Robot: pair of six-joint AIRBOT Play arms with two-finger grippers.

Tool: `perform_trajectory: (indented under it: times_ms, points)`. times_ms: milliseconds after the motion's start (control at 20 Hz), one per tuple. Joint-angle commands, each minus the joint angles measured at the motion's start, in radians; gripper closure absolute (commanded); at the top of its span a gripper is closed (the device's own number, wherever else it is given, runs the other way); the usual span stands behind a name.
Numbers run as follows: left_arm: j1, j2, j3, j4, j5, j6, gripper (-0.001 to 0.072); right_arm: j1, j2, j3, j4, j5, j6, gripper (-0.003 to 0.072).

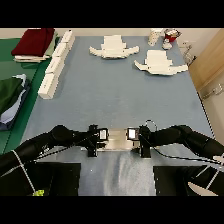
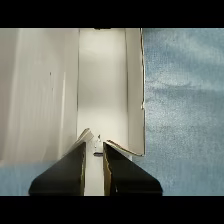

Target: Fold the box.

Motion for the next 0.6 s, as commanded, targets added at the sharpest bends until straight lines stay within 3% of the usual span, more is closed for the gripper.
perform_trajectory:
  times_ms: [0,50,100,150,200,350,400,450,500,550]
  points:
    - [-0.024,-0.002,0.001,-0.072,0.023,0.032,0.0542,0.000,0.000,0.001,0.000,0.001,-0.001,0.0174]
    - [-0.024,-0.002,0.000,-0.072,0.022,0.030,0.0536,0.000,0.000,0.001,0.000,0.001,-0.001,0.0174]
    - [-0.023,-0.002,-0.002,-0.072,0.023,0.023,0.0438,0.000,0.000,0.001,0.000,0.001,-0.001,0.0174]
    - [-0.023,-0.002,-0.006,-0.072,0.023,0.023,0.0208,0.000,0.000,0.001,0.000,0.000,-0.001,0.0174]
    - [-0.023,-0.002,-0.008,-0.071,0.022,0.015,0.0139,0.000,0.000,0.001,0.000,0.001,-0.001,0.0174]
    - [-0.023,-0.002,-0.007,-0.071,0.023,0.011,0.0141,0.000,0.000,0.001,0.000,0.001,-0.001,0.0174]
    - [-0.023,-0.002,-0.007,-0.071,0.024,-0.010,0.0248,0.000,0.000,0.001,0.000,0.000,-0.001,0.0174]
    - [-0.023,0.001,-0.007,-0.066,0.025,-0.037,0.0563,0.000,0.000,0.001,0.000,0.001,-0.001,0.0173]
    - [-0.023,0.007,-0.007,-0.042,0.022,-0.084,0.0694,0.000,0.000,0.001,0.000,0.000,-0.001,0.0174]
    - [-0.023,0.014,-0.007,-0.020,0.022,-0.153,0.0694,0.000,0.000,0.001,0.000,0.001,-0.001,0.0174]
